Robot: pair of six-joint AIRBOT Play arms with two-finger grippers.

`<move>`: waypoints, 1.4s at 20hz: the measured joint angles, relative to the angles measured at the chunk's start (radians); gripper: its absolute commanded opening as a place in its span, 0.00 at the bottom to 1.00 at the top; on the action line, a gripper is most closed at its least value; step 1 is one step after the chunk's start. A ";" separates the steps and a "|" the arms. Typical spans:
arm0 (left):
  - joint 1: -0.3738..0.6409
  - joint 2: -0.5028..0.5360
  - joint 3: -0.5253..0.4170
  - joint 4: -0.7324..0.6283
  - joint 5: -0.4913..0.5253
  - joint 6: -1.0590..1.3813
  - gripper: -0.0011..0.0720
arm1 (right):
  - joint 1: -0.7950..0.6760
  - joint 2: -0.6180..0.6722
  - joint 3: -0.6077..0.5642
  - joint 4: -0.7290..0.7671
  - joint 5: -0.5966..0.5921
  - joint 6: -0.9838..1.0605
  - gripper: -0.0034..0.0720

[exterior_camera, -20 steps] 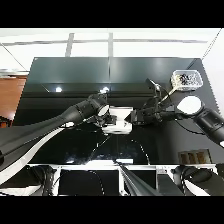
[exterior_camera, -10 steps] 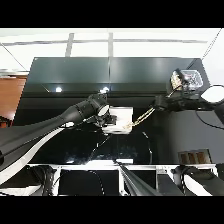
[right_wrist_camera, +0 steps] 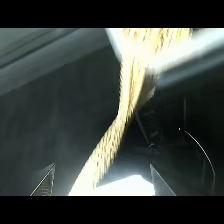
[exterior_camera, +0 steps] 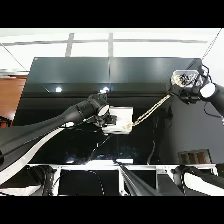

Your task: Fold the box and place the chain.

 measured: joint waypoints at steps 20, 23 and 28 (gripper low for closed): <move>0.000 0.000 0.000 0.000 -0.002 0.000 0.06 | -0.003 0.083 0.303 -0.032 0.315 -0.098 0.06; 0.000 0.000 0.000 0.000 -0.002 0.001 0.06 | -0.003 0.263 0.316 0.019 0.412 -0.152 0.06; 0.000 0.000 0.000 0.000 -0.003 0.000 0.06 | 0.011 0.438 0.324 0.257 0.599 -0.241 0.06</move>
